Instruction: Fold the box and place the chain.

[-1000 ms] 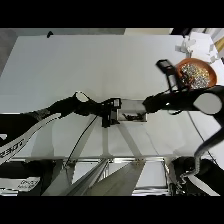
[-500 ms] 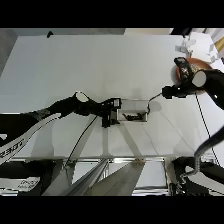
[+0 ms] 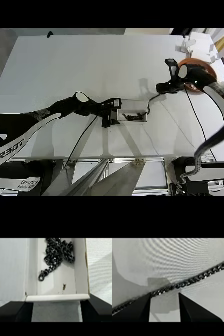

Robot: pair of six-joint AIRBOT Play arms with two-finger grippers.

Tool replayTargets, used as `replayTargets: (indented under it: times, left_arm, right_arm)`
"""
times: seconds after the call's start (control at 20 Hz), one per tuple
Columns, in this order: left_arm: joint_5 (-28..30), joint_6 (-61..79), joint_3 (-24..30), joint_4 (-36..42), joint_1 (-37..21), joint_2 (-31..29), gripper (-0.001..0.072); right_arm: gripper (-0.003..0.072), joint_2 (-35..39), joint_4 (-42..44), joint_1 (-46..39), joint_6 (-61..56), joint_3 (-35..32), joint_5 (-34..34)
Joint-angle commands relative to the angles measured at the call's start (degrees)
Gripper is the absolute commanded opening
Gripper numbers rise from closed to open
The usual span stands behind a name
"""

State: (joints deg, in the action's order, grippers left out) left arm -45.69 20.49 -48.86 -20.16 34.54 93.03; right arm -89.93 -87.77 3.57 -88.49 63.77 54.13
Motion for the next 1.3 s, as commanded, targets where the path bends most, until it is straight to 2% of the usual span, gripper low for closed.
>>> replayTargets:
  times: [0.0, 0.25, 0.4, 0.65, 1.0, 1.15, 1.25]
  left_arm:
    - [0.0, 0.0, 0.0, 0.0, 0.0, 0.0, 0.0133]
    - [0.0, 0.0, 0.0, 0.0, 0.0, 0.0, 0.0133]
    - [0.0, 0.0, 0.0, 0.0, 0.0, 0.0, 0.0133]
    - [0.0, 0.0, 0.0, 0.0, 0.0, 0.0, 0.0133]
    - [0.0, 0.0, 0.0, 0.0, 0.0, 0.0, 0.0133]
    - [0.0, 0.0, 0.0, 0.0, 0.0, 0.0, 0.0133]
    - [0.0, 0.0, 0.0, 0.0, 0.0, 0.0, 0.0133]
  right_arm:
    - [0.0312, -2.5, 0.1, 0.0, -0.2, 0.9, 1.0]
    - [0.0017, -2.6, 0.1, 0.0, 0.1, 0.9, 2.3]
    - [0.0017, -0.2, 0.1, 0.1, 2.0, 0.9, 4.4]
    - [0.0016, 13.9, 0.2, 0.1, 3.9, 0.9, 9.6]
    - [0.0017, 35.4, 12.3, 2.9, 9.6, 0.9, 22.2]
    - [0.0017, 43.2, 14.2, 7.7, 8.9, 0.9, 24.4]
    - [0.0017, 46.9, 18.3, 10.8, 8.8, 0.9, 24.4]
